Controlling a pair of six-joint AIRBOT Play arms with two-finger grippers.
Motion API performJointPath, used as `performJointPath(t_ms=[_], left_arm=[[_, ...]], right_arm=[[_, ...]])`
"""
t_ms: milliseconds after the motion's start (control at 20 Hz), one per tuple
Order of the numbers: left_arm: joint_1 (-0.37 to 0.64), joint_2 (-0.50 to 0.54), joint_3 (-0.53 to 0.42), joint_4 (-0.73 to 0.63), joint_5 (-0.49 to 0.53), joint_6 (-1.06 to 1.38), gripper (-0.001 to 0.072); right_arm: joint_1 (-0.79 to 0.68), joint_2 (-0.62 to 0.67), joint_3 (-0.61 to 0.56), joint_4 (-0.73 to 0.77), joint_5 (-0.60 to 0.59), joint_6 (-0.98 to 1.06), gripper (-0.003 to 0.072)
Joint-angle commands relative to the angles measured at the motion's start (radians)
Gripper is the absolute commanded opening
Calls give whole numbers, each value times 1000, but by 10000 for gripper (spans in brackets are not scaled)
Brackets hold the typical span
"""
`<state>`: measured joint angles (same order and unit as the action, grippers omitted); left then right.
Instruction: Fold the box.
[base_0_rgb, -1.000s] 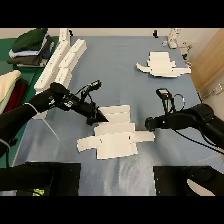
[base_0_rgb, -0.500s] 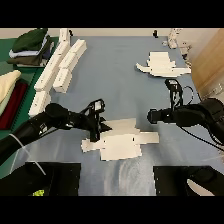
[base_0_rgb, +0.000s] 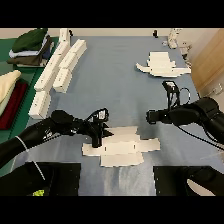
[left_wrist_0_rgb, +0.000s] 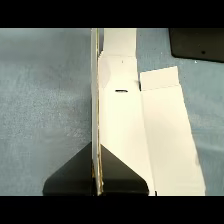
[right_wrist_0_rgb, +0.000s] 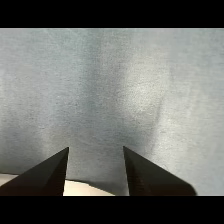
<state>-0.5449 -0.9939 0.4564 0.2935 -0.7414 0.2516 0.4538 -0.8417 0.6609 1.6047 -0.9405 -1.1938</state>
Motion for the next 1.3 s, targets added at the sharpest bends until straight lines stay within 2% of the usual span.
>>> performJointPath(t_ms=[0,250,400,550,700,800,950,1150,1250], left_arm=[[-3,-39,29,-2,-9,21,15],[-3,-63,63,-1,-11,21,15],[-2,-70,68,-1,79,103,16],[-6,-64,109,-2,85,146,14],[-49,-32,112,-2,90,222,11],[-97,-6,100,-3,143,254,10],[-171,38,49,-49,285,280,9],[-217,66,-30,-167,305,393,9],[-216,63,-63,-167,319,393,9]], right_arm=[[1,-7,1,8,1,2,512],[1,-7,1,8,1,8,511],[1,-7,1,8,1,8,511],[1,-7,0,8,1,10,511],[1,-7,1,7,1,17,510],[1,-7,0,7,5,19,511],[1,-7,0,7,9,19,511],[1,-7,0,3,21,19,511],[1,-7,0,4,23,19,511]])
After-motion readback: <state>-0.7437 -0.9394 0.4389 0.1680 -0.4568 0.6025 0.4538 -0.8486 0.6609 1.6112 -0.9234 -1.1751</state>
